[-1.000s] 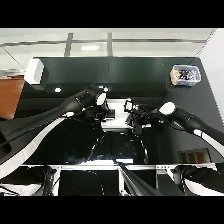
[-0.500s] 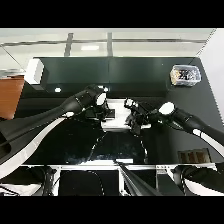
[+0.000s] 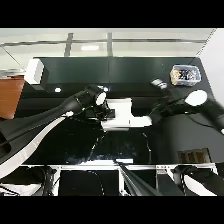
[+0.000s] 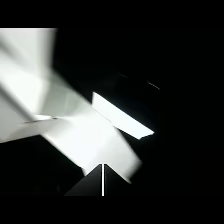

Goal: Fold the box and place the chain.

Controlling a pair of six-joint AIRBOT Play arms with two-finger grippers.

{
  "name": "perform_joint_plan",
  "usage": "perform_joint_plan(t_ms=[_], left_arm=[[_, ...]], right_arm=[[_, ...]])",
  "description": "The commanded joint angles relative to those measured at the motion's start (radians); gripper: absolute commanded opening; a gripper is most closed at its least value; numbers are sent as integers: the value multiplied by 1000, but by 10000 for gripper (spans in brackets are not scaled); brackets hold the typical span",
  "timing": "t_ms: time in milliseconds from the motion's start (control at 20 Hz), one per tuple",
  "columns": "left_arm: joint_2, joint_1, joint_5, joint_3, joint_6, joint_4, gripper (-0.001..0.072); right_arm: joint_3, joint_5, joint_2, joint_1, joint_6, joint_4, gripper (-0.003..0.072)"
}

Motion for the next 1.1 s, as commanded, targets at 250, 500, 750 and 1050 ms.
perform_joint_plan(t_ms=[250, 500, 750, 1050], left_arm=[[0, 0, -4, 1, 3, 1, 26], [0, 0, -4, 1, 3, 1, 26], [0, 0, -4, 1, 3, 1, 26], [0, 0, -4, 1, 3, 1, 26]], right_arm=[[-207, 93, -139, -369, 247, 264, 12], [-206, 43, -298, -148, 21, 537, 12], [-120, 92, -317, -76, -38, 587, 13], [-37, 234, -317, -60, -39, 551, 627]])
